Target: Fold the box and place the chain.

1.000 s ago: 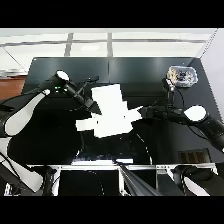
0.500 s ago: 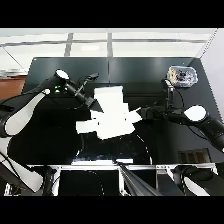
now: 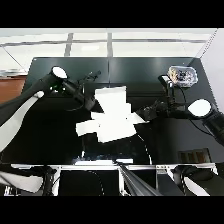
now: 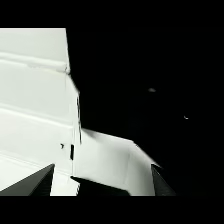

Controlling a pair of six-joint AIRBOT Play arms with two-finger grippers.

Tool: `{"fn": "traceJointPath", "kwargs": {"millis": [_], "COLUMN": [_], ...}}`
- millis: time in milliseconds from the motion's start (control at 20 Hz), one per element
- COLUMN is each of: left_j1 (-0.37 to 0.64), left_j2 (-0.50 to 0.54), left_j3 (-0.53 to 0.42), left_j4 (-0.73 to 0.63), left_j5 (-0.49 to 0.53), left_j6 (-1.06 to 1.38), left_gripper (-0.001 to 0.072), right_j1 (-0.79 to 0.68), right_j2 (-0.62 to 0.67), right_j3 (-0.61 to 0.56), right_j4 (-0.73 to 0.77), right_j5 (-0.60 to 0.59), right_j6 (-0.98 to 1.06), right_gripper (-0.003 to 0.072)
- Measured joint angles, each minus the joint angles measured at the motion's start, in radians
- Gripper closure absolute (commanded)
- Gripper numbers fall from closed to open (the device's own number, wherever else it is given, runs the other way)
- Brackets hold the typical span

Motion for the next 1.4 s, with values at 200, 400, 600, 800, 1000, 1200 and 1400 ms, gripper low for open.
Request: {"fn": "traceJointPath", "kwargs": {"millis": [200, 400, 600, 800, 1000, 1200, 1400], "left_j1": [-0.069, -0.097, -0.105, -0.106, -0.107, -0.107, -0.107], "left_j2": [0.147, 0.164, 0.119, 0.084, 0.064, 0.058, 0.056], "left_j3": [-0.2, -0.261, -0.275, -0.268, -0.254, -0.249, -0.249], "left_j4": [0.006, -0.023, -0.031, -0.031, -0.004, 0.013, 0.023], "left_j5": [0.302, 0.43, 0.467, 0.492, 0.487, 0.481, 0.481], "left_j6": [0.292, 0.544, 0.684, 0.74, 0.757, 0.764, 0.765], "left_gripper": [0.0685, 0.0684, 0.0685, 0.0684, 0.0685, 0.0685, 0.0684], "right_j1": [-0.003, -0.003, -0.003, -0.001, 0.049, 0.138, 0.21], "right_j2": [0.0, 0.0, -0.003, -0.014, -0.037, -0.072, -0.12], "right_j3": [0.019, 0.024, 0.013, -0.043, -0.1, -0.119, -0.125], "right_j4": [-0.052, -0.068, -0.073, -0.054, -0.035, -0.03, 0.007], "right_j5": [-0.011, -0.022, 0.028, 0.053, 0.059, 0.037, -0.037], "right_j6": [-0.011, -0.175, -0.48, -0.708, -0.849, -0.933, -0.959], "right_gripper": [-0.0004, -0.0005, -0.0005, -0.0004, -0.0004, -0.0004, -0.0004]}}
